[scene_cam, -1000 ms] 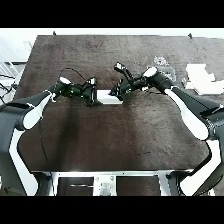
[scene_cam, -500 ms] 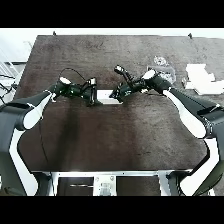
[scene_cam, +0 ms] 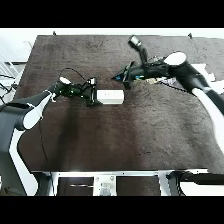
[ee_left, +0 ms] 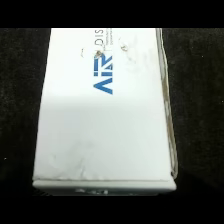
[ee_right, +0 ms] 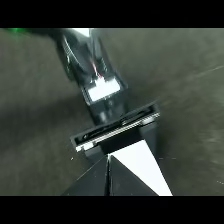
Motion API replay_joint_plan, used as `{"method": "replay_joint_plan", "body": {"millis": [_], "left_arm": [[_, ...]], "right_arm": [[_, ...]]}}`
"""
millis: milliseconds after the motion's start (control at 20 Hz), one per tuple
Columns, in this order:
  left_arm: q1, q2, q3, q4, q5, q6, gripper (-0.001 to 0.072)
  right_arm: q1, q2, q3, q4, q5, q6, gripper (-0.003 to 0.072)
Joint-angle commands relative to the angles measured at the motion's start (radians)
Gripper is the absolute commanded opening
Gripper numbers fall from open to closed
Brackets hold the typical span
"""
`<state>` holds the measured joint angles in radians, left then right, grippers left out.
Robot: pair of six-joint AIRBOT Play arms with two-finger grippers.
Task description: Fold the box and place the chain.
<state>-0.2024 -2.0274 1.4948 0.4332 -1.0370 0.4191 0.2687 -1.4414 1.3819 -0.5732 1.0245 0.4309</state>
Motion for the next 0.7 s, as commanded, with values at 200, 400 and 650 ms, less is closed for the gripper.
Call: {"method": "replay_joint_plan", "body": {"millis": [200, 400, 650], "left_arm": [[0.001, 0.0, 0.0, 0.0, 0.0, 0.0, 0.0421], [0.001, 0.0, 0.0, 0.0, 0.0, 0.0, 0.0421], [0.0, 0.0, 0.0, -0.019, -0.003, -0.001, 0.0351]], "right_arm": [[-0.051, 0.573, -0.574, -0.206, -0.487, 0.273, 0.0001], [-0.114, 0.77, -0.911, -0.205, -0.663, 0.272, 0.0001], [-0.124, 0.826, -1.048, -0.206, -0.756, 0.272, 0.0001]]}}
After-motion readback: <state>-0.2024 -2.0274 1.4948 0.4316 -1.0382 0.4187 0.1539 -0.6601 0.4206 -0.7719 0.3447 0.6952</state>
